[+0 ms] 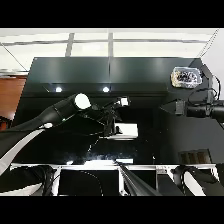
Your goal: Fold the box and place the chain.
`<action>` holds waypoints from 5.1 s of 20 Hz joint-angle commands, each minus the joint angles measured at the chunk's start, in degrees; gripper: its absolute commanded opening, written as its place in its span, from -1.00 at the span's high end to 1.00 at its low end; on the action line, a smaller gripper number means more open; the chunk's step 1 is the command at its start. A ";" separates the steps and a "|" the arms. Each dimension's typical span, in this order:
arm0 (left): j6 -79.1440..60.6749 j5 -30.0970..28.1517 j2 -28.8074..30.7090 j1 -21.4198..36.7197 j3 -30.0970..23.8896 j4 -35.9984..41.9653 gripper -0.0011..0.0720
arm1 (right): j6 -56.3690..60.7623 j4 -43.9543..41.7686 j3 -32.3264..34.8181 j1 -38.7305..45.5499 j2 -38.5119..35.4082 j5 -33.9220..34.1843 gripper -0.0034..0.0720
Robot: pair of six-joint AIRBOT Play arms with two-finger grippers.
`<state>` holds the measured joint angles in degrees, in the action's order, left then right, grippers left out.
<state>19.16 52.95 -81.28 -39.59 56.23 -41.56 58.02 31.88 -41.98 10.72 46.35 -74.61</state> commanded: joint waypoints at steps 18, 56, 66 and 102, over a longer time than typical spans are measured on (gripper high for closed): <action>0.83 -2.36 -1.79 -4.63 0.57 -4.96 -0.98 | 0.74 0.11 -0.02 0.00 -0.02 0.46 0.87; 46.82 -1.79 -41.09 59.21 61.94 -34.97 0.17 | 4.68 -0.28 -0.02 0.00 -0.02 5.97 0.87; 59.91 12.61 -32.04 58.38 62.25 -34.82 -0.98 | 3.02 -0.09 -3.54 0.00 -0.02 2.51 0.87; 52.15 -7.91 61.00 32.79 -31.15 -23.89 0.88 | 18.84 35.28 19.61 -2.51 -28.44 21.07 0.89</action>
<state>71.31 45.08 -20.43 -6.79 25.21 -65.49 76.82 67.16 -22.41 8.25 17.98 -53.56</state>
